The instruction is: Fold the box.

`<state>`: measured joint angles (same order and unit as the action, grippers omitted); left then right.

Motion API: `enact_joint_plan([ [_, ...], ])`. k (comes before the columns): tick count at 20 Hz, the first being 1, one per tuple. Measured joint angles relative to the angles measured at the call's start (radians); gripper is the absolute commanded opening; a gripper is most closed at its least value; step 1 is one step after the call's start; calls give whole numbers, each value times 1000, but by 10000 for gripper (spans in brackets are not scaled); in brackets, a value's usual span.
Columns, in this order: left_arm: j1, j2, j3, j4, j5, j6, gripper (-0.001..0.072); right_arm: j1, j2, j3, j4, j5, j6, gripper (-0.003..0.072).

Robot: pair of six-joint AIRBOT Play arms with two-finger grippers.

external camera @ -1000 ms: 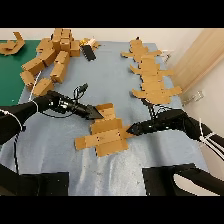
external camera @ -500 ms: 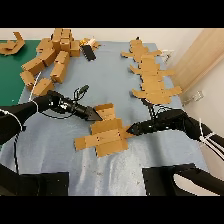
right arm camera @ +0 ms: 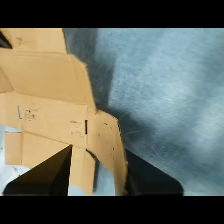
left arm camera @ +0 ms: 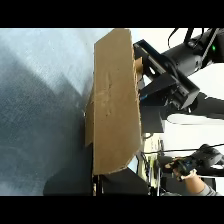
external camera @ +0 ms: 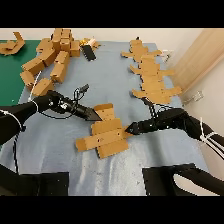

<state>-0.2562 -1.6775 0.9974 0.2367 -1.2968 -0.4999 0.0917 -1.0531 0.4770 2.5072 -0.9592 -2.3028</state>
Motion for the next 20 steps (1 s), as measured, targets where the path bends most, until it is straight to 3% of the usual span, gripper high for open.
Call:
enact_joint_plan([
  [6,-77,97,-2,3,3,125,8,-93,6,112,-64,-43,137,418],
  [12,-208,182,-44,2,151,341,8,-131,46,169,-77,-50,227,418],
  [17,-254,240,-135,-13,262,478,7,-137,60,178,-77,-42,270,416],
  [18,-262,264,-159,-18,291,510,8,-137,61,178,-77,-40,273,354],
  [20,-275,308,-205,-33,345,573,8,-137,61,179,-77,-34,280,335],
])
